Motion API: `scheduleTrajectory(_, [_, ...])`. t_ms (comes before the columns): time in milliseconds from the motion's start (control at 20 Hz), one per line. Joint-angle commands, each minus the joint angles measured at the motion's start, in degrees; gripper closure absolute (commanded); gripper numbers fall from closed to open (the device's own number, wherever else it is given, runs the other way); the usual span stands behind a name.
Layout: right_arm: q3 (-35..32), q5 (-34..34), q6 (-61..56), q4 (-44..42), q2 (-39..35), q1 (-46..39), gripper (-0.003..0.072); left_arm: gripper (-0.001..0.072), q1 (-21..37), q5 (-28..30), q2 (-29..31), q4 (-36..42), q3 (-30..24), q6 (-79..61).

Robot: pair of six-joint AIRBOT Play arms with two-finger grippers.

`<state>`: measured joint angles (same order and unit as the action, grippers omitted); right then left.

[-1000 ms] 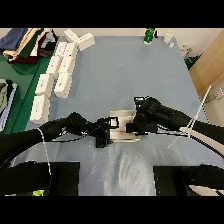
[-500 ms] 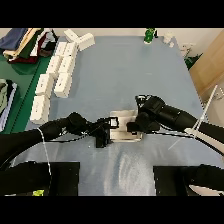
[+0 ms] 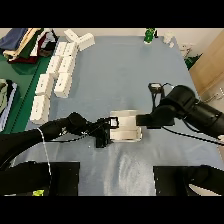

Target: Fold the box.

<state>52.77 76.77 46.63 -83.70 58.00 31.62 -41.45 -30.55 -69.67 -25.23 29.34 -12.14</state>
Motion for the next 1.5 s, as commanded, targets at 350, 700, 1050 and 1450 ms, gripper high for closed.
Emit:
scheduleTrajectory(350, [-3.80,-5.75,29.44,-22.40,9.60,-34.05,0.0683,0.0239,0.00,0.02,0.02,-0.02,0.00,0.02])
scheduleTrajectory(700, [0.33,-4.02,48.46,-55.67,22.97,-41.27,0.0683,0.0238,0.00,0.00,0.02,-0.02,0.00,0.00])
scheduleTrajectory(1050, [11.34,6.64,52.15,-56.72,29.77,-34.58,0.0683,0.0239,0.02,0.02,0.02,-0.02,0.00,0.00])
scheduleTrajectory(1450, [11.28,7.54,62.16,-51.65,25.07,-24.35,0.0683,0.0239,0.02,0.02,0.02,-0.02,0.00,0.02])
